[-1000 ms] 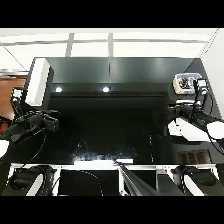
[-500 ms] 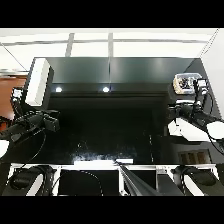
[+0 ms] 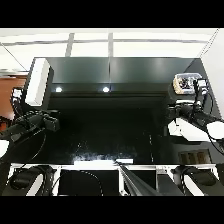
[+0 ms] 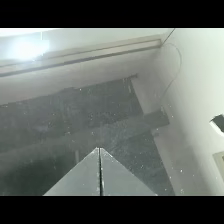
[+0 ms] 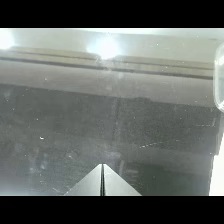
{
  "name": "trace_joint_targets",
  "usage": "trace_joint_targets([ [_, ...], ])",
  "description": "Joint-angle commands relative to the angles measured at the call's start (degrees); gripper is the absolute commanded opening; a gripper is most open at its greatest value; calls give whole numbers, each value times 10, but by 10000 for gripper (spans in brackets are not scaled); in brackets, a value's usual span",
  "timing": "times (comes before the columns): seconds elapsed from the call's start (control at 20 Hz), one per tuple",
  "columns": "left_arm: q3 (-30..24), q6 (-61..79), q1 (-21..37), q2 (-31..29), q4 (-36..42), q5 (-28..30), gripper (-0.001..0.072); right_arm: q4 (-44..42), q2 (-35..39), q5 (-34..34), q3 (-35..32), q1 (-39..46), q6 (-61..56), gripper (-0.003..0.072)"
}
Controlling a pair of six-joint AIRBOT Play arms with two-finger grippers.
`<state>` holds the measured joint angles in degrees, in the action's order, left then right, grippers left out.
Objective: Fold the box and place the chain.
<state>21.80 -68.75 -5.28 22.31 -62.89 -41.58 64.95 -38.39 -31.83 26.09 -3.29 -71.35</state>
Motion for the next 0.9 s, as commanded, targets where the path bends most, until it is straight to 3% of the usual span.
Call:
trace_joint_targets([
  [0.0,0,1,0,0,6,28,31,-15,0,0,0,0,-1,18],
  [0.2,0,1,-1,0,9,39,31,-43,0,20,0,0,-1,18],
  [0.45,-2,0,-1,0,9,94,31,-81,-3,235,0,0,0,18],
  [0.55,-2,-9,-1,4,65,145,31,-80,-34,322,10,18,0,18],
  [0.65,2,1,-1,17,111,161,56,-45,-103,246,79,101,1,18],
  [0.7,3,2,-1,25,109,154,224,-9,-148,172,134,159,0,18],
  [0.75,3,2,-1,37,109,145,522,16,-191,104,189,217,-1,19],
  [0.8,3,1,-1,50,109,130,720,36,-234,28,249,283,-3,20],
  [0.85,3,12,-1,63,108,107,720,47,-269,-38,299,343,-8,128],
])
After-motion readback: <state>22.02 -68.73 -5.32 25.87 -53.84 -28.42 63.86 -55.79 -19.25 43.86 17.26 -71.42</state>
